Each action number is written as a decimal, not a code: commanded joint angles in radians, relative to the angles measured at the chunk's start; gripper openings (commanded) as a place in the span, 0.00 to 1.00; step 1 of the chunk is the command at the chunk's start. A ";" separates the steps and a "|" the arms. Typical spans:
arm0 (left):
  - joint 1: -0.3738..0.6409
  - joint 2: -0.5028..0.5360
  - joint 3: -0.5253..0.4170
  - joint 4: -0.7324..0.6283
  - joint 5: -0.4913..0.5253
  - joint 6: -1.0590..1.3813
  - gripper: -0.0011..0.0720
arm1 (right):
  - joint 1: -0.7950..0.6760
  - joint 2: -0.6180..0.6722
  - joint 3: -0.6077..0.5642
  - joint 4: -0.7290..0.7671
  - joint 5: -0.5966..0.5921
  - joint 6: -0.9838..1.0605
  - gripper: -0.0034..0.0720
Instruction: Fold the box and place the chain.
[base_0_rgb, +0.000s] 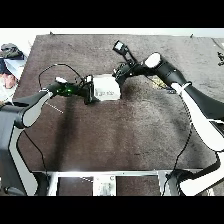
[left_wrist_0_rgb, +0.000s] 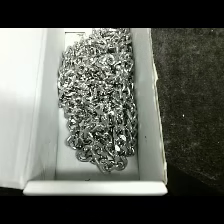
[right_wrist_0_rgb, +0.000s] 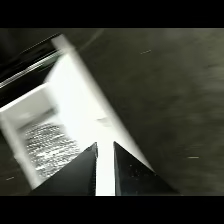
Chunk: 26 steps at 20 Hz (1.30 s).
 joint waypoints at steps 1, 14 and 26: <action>0.000 0.000 0.000 0.000 0.000 0.000 0.39 | -0.042 -0.012 0.082 0.035 0.019 -0.008 0.24; 0.000 0.000 0.000 0.000 0.000 0.000 0.39 | -0.148 -0.295 0.315 0.297 0.370 -0.229 0.12; 0.000 0.000 0.000 0.000 0.000 0.000 0.39 | -0.130 -0.296 0.315 0.286 0.545 -0.327 0.15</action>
